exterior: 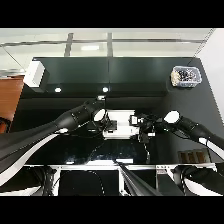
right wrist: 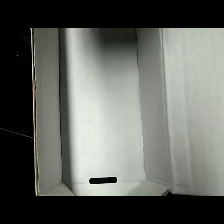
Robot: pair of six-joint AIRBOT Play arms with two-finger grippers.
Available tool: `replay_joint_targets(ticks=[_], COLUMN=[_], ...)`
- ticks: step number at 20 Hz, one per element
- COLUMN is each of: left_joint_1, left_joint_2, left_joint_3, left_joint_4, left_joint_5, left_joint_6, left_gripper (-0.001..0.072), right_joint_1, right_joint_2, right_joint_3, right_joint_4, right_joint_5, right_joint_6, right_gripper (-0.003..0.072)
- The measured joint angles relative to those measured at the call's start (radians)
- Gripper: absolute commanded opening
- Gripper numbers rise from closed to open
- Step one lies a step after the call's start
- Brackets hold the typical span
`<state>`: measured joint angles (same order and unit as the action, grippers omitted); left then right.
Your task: Fold the box and place the chain.
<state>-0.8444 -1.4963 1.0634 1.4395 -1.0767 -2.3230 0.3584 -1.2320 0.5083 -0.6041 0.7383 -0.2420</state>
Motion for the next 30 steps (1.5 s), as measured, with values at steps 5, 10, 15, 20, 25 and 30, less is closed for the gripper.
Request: replay_joint_targets(ticks=[5,10,15,20,25,30], left_joint_1=[0.000,0.000,0.000,0.000,0.000,0.000], left_joint_2=[-0.005,-0.005,-0.005,-0.005,-0.005,-0.005], left_joint_3=[0.003,0.003,0.003,0.003,0.003,0.003], left_joint_4=[0.000,-0.004,-0.017,-0.013,-0.012,0.008], left_joint_5=[0.000,0.010,0.011,-0.009,-0.009,-0.036], left_joint_6=[0.002,0.013,0.019,0.010,0.013,0.012], left_gripper=[0.0027,0.0097,0.0396,0.0028,0.0027,0.0027], right_joint_1=[0.000,0.000,0.000,0.000,0.000,0.000], right_joint_2=[0.000,0.000,0.000,0.000,0.000,0.003], right_joint_3=[0.000,0.000,0.000,0.000,0.000,0.000], right_joint_4=[0.000,0.001,-0.001,0.002,0.001,-0.004], right_joint_5=[0.000,0.001,0.000,0.000,0.001,0.013], right_joint_6=[0.000,0.003,-0.003,0.002,0.001,0.032], right_gripper=[0.0410,0.0410,0.0410,0.0411,0.0413,0.0694])
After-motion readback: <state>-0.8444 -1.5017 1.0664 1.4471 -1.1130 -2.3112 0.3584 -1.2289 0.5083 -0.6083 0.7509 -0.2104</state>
